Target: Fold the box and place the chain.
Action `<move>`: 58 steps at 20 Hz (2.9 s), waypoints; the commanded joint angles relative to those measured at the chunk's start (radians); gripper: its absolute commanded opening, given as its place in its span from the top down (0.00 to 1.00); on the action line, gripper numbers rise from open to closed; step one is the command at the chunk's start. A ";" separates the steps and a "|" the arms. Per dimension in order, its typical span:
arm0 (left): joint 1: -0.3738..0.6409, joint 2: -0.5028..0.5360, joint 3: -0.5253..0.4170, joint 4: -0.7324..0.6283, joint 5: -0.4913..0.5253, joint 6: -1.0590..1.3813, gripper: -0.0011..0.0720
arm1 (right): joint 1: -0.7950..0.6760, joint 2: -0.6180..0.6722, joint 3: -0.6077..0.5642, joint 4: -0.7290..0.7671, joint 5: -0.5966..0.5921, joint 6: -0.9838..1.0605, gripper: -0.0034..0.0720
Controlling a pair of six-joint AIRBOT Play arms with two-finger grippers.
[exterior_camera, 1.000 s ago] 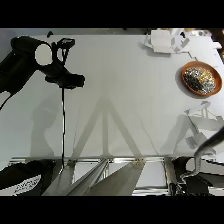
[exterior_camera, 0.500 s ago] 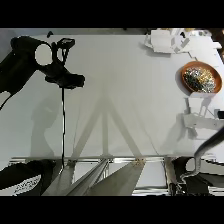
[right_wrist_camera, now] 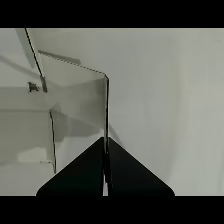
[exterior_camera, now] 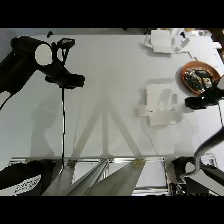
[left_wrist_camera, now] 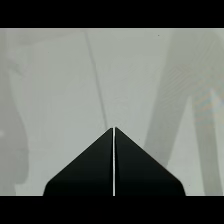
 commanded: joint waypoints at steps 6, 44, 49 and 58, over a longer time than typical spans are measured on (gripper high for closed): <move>0.001 0.001 0.000 0.000 0.000 0.000 0.97 | 0.347 0.351 -0.396 0.296 -0.315 0.117 0.93; 0.000 -0.429 -0.002 -0.708 0.001 0.899 0.03 | 0.486 0.372 -0.448 0.293 -0.377 0.152 0.93; 0.091 -0.395 -0.002 -0.718 -0.072 0.896 0.04 | 0.486 0.372 -0.448 0.293 -0.377 0.152 0.93; 0.258 -0.269 -0.002 -0.805 -0.426 0.823 0.29 | 0.486 0.372 -0.448 0.293 -0.377 0.152 0.93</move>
